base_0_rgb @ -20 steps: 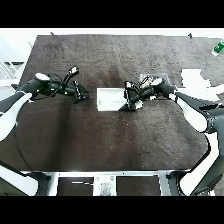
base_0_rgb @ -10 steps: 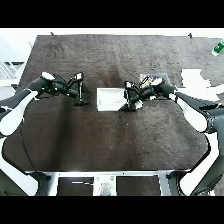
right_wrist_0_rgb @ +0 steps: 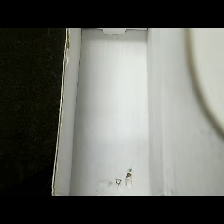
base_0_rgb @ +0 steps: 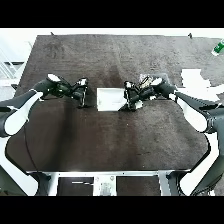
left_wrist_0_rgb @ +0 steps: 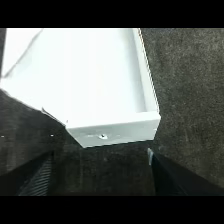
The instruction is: Fold the box and place the chain.
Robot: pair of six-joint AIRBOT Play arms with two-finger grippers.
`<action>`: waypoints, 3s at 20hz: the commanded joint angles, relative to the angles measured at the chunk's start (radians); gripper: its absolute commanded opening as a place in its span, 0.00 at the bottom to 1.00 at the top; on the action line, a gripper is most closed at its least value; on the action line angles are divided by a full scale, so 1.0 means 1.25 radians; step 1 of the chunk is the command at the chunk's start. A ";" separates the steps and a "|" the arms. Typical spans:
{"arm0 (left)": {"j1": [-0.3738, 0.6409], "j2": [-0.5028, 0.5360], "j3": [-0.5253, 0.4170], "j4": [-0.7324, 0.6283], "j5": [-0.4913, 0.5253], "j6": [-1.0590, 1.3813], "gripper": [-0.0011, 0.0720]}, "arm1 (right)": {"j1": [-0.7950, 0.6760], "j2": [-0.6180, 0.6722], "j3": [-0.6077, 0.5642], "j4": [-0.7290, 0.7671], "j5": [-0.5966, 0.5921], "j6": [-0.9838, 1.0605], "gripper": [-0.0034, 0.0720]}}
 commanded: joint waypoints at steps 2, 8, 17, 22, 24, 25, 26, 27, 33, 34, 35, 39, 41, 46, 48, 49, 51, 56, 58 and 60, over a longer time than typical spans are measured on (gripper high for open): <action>-0.006 -0.015 0.001 -0.028 -0.005 -0.007 1.00 | 0.001 0.000 0.000 0.000 0.000 0.000 0.70; -0.027 -0.016 0.001 -0.003 -0.005 -0.047 1.00 | 0.001 0.000 0.000 0.000 0.000 0.000 0.70; -0.030 -0.016 0.001 -0.019 -0.014 -0.069 1.00 | 0.001 0.000 0.000 0.000 0.000 0.000 0.70; -0.060 -0.016 0.001 -0.013 0.036 -0.078 1.00 | 0.001 0.000 0.000 0.000 0.000 0.000 0.70; -0.064 -0.017 0.001 -0.011 0.059 -0.078 1.00 | 0.001 0.000 0.000 0.000 0.000 0.000 0.70; -0.064 -0.022 0.001 -0.010 0.061 -0.078 1.00 | 0.001 0.000 0.000 0.000 0.000 0.000 0.70; -0.064 -0.029 0.001 -0.004 0.060 -0.079 1.00 | 0.001 0.000 0.000 0.000 0.000 0.000 0.70; -0.064 -0.038 0.001 0.004 0.060 -0.077 1.00 | 0.001 0.000 0.000 0.000 0.000 0.000 0.70; -0.069 -0.038 0.002 -0.014 0.073 -0.069 1.00 | 0.001 0.000 0.000 0.000 0.000 0.000 0.70; -0.071 -0.038 0.002 -0.014 0.074 -0.069 1.00 | 0.001 0.000 0.000 0.000 0.000 0.000 0.70; -0.075 -0.038 0.002 -0.014 0.075 -0.069 1.00 | 0.001 0.000 0.000 0.000 0.000 0.000 0.70; -0.076 -0.038 0.002 -0.015 0.077 -0.075 1.00 | 0.001 0.000 0.000 0.000 0.000 0.000 0.70; -0.076 -0.038 0.002 -0.015 0.077 -0.075 1.00 | 0.001 0.000 0.000 0.000 0.000 0.000 0.70; -0.086 -0.038 0.002 -0.018 0.082 -0.075 1.00 | 0.001 0.000 0.000 0.000 0.000 0.000 0.70; -0.086 -0.038 0.002 -0.018 0.083 -0.075 0.98 | 0.001 0.000 0.000 0.000 0.000 0.000 0.70; -0.086 -0.038 0.002 -0.019 0.081 -0.075 0.98 | 0.001 0.000 0.000 0.000 0.000 0.000 0.70; -0.086 -0.038 0.002 -0.019 0.081 -0.075 0.98 | 0.001 0.000 0.000 0.000 0.000 0.000 0.70; -0.086 -0.038 0.002 -0.018 0.080 -0.074 0.98 | 0.001 0.000 0.000 0.000 0.000 0.000 0.70; -0.086 -0.038 0.002 -0.018 0.078 -0.069 0.97 | 0.001 0.000 0.000 0.000 0.000 0.000 0.70; -0.086 -0.038 0.002 -0.018 0.076 -0.069 0.90 | 0.001 0.000 0.000 0.000 0.000 0.000 0.70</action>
